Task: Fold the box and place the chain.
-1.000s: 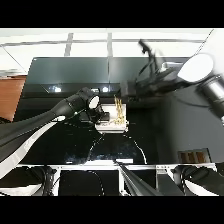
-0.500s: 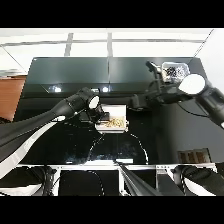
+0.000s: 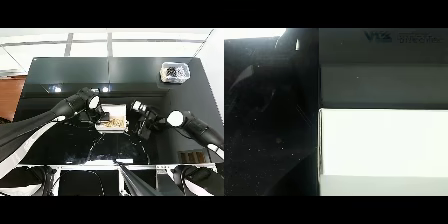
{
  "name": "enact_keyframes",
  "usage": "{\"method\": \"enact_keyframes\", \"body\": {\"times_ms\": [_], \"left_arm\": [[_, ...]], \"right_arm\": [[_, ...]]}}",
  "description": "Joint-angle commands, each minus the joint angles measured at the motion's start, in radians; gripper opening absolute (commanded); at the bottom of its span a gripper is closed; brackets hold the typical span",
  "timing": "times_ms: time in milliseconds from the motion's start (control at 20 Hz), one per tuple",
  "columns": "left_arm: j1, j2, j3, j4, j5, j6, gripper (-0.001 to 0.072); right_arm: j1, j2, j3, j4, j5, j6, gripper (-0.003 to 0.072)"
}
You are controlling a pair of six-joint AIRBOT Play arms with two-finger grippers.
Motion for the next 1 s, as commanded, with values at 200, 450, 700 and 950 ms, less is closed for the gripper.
{"method": "enact_keyframes", "body": {"times_ms": [200,450,700,950], "left_arm": [[0.000,-0.001,0.001,0.000,-0.001,0.000,0.0028],[0.000,-0.001,0.001,0.000,-0.008,0.000,0.0028],[0.000,-0.001,0.001,0.000,-0.007,0.000,0.0028],[0.000,-0.001,0.001,0.000,-0.006,0.000,0.0028]], "right_arm": [[-0.054,-0.138,0.003,0.400,-0.054,-0.780,0.0704],[-0.076,-0.188,0.027,0.442,-0.039,-0.780,0.0645],[-0.067,-0.217,0.047,0.441,-0.050,-0.766,0.0472],[-0.066,-0.224,0.055,0.430,-0.050,-0.758,0.0472]]}}
